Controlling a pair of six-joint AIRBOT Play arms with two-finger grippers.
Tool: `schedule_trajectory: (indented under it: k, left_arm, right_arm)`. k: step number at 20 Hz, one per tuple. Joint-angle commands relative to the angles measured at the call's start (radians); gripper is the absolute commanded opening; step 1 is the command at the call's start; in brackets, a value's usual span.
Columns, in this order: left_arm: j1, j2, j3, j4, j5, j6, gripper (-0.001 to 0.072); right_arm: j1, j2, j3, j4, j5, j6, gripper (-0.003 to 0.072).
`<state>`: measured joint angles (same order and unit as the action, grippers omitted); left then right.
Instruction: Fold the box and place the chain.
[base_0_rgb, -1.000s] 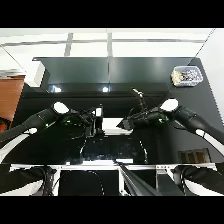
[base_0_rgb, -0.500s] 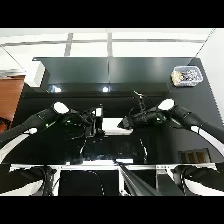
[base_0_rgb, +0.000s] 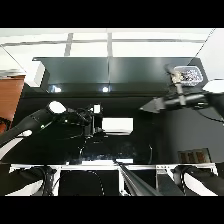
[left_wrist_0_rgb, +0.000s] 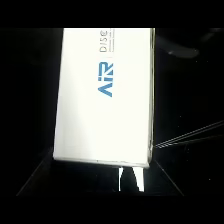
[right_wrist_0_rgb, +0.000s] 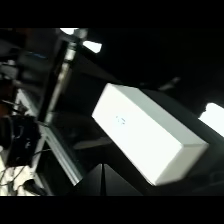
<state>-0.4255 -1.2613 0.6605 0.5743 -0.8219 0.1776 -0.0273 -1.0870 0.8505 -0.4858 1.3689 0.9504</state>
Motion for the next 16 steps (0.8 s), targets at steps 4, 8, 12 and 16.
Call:
schedule_trajectory:
  k: [4, 8, 12, 16]
  left_arm:
    - [-0.026, 0.122, 0.070, 0.018, -0.044, -0.159, 0.0711]
    - [-0.179, -0.012, 0.204, -0.048, 0.044, -0.195, 0.0708]
    - [-0.211, -0.177, 0.327, -0.048, 0.033, -0.359, 0.0709]
    - [-0.206, -0.230, 0.343, -0.033, -0.001, -0.370, 0.0709]
  right_arm:
    - [-0.199, 0.137, 0.000, -0.159, 0.074, 0.030, 0.0013]
    - [-0.191, 0.137, -0.011, -0.154, -0.002, 0.030, 0.0013]
    - [-0.191, 0.137, -0.012, -0.159, -0.005, 0.019, 0.0013]
    - [-0.191, 0.137, -0.012, -0.162, -0.007, 0.002, 0.0014]
